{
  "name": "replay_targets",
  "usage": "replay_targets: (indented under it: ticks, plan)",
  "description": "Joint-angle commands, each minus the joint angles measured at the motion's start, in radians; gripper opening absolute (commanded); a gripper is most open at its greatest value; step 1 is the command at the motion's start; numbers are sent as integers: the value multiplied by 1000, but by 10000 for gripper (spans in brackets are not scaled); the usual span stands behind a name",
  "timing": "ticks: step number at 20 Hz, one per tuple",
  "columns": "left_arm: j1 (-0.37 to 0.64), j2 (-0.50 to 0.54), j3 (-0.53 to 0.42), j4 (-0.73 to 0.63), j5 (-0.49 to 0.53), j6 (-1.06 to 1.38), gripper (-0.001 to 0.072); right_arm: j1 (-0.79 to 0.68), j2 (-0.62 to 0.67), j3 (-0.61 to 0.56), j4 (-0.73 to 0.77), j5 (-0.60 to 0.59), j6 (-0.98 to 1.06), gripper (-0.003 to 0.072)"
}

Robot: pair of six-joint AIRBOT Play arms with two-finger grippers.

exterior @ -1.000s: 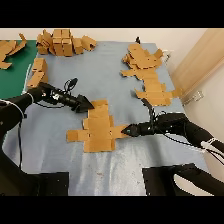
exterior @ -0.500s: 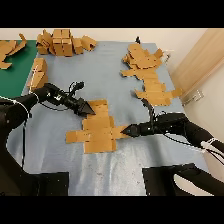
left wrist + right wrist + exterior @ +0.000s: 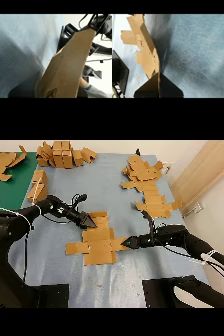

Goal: Fold the box.

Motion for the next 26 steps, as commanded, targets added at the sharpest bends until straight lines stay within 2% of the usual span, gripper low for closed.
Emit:
replay_targets:
  ticks: [1,2,3,9,10,12,13,16,19,22,26]
  plan:
    - [-2,0,1,0,21,18,223,0,-1,0,-1,0,0,0]
    - [-2,0,1,0,21,30,23,0,-1,0,-1,0,0,0]
    - [-2,0,1,-2,21,30,13,0,-1,0,-2,0,0,0]
    - [-2,0,1,-3,21,79,13,0,-1,0,-4,4,1,1]
    - [-2,0,1,-3,22,87,13,0,-1,0,-5,15,6,31]
    - [-3,1,1,-27,16,114,12,-3,-1,2,-13,60,42,354]
    - [-5,5,1,-48,19,132,12,-8,0,10,-23,95,79,379]
    - [-40,72,1,-71,37,207,11,-62,2,78,-30,113,122,379]
    - [-106,195,-26,-55,119,282,11,-144,22,162,-64,111,173,380]
    - [-150,307,-132,-192,230,490,11,-186,79,191,-68,105,174,378]
    - [-172,325,-259,-124,307,603,11,-188,138,190,-67,105,207,376]
